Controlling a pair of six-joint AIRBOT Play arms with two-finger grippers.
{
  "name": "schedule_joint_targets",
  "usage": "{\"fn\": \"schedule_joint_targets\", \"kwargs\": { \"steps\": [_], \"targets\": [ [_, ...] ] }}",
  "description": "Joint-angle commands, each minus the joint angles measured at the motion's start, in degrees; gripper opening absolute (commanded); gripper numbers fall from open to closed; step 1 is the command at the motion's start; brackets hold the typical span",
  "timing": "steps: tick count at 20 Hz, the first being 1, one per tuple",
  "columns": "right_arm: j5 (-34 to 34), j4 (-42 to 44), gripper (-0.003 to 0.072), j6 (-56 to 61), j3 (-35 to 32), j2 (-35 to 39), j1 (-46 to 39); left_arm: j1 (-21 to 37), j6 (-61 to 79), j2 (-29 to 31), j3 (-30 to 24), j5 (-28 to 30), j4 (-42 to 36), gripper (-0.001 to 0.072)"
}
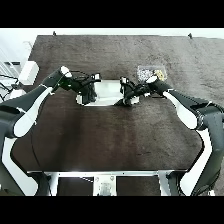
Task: Fold the box and place the chain.
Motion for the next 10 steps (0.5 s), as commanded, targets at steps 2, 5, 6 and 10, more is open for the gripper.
{"fn": "schedule_joint_targets", "kwargs": {
  "steps": [2, 5, 6, 10],
  "targets": [
    [-0.13, 0.07, 0.0497, 0.02, -0.02, -0.02, 0.0, -0.02, 0.07, -0.04, 0.02, -0.09, -1.6, 0.0441],
    [-0.13, 0.07, 0.0497, 0.02, -0.02, -0.02, 0.0, -0.02, 0.02, -0.07, 0.02, -0.07, -1.62, 0.0562],
    [-0.13, 0.07, 0.0497, 0.02, -0.02, -0.02, 0.0, -0.02, 0.0, -0.07, 0.02, -0.04, -1.77, 0.0666],
    [-0.13, 0.07, 0.0498, 0.02, -0.02, -0.02, 0.0, -0.02, -0.02, -0.07, 0.02, -0.07, -1.77, 0.0666]
  ]
}}
